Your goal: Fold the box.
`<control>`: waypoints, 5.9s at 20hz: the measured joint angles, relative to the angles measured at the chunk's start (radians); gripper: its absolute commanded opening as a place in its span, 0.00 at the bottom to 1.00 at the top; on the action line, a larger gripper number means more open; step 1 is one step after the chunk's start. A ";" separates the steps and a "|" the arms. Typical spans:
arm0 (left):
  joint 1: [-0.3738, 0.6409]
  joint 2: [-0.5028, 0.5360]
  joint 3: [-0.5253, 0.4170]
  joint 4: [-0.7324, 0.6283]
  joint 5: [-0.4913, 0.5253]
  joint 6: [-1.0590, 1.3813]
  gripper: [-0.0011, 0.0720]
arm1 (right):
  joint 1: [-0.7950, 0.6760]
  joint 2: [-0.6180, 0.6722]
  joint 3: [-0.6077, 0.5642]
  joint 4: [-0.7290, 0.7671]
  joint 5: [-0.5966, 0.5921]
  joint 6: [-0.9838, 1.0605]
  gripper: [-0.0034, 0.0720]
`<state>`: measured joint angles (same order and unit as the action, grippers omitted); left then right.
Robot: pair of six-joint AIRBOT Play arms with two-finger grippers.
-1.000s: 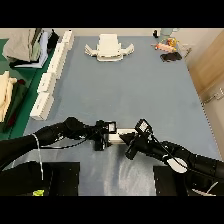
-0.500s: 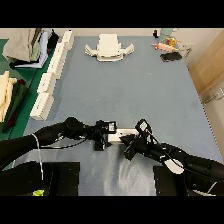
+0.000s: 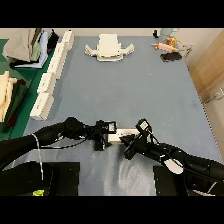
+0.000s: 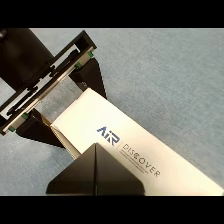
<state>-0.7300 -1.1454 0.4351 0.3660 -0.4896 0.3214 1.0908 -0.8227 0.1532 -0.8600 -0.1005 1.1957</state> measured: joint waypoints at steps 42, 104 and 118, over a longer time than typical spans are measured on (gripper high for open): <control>0.000 0.000 0.000 0.000 0.000 0.000 0.71 | -0.744 -0.414 0.885 -0.735 1.214 0.389 0.05; 0.731 -0.717 1.098 0.893 0.037 -1.572 0.71 | -0.759 -0.520 0.933 -0.790 1.356 0.542 0.05; 0.730 -0.743 1.098 0.894 0.019 -1.572 0.93 | -0.758 -0.520 0.932 -0.787 1.357 0.542 0.05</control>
<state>0.0002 -1.8889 1.5326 1.2598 -0.4706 -1.2503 0.3325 -1.3430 1.0855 -1.6474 1.2564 1.7374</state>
